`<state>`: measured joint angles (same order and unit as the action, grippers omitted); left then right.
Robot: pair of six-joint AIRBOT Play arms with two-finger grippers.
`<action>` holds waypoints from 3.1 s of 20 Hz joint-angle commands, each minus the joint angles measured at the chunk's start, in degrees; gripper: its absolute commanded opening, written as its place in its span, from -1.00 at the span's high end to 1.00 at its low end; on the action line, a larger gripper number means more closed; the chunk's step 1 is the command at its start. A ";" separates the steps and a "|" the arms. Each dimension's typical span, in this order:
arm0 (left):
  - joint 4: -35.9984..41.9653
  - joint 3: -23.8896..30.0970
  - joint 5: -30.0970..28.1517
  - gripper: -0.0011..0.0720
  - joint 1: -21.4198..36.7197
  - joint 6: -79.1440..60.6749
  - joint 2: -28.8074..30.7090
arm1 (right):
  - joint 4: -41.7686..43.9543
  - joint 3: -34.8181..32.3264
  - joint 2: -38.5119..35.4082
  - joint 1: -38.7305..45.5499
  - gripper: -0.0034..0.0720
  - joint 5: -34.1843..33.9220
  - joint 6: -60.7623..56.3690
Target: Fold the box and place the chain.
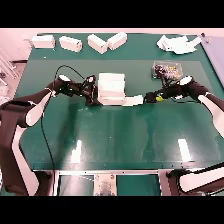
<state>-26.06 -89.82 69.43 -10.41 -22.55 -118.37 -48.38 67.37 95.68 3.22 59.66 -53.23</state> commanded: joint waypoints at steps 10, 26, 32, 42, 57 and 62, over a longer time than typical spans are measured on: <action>0.00 -0.04 0.02 -0.32 0.00 0.00 -0.04 | 9.29 0.59 -0.13 -7.67 0.91 -2.89 2.84; 0.00 -0.04 0.02 -0.32 0.00 0.00 -0.04 | 7.23 1.18 -5.38 -12.41 0.32 -4.59 2.25; 0.00 -0.04 0.04 -0.32 0.00 0.00 -0.04 | 5.73 0.55 -5.27 -12.39 -0.02 -6.27 2.25; 0.00 -0.04 0.04 -0.32 0.00 0.00 -0.04 | 7.52 0.55 -3.78 -13.44 -0.28 -7.17 2.23; 0.24 -0.04 0.11 -0.32 0.00 0.00 -0.04 | 9.09 0.55 -3.34 -15.39 -0.28 -9.49 -1.22; 0.42 -0.04 0.20 -0.32 0.00 0.00 -0.04 | 8.76 0.55 -1.92 -15.52 -0.28 -10.49 -3.34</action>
<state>-25.87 -89.82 69.56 -10.37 -22.55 -118.37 -39.38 67.94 93.14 -12.12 49.91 -55.48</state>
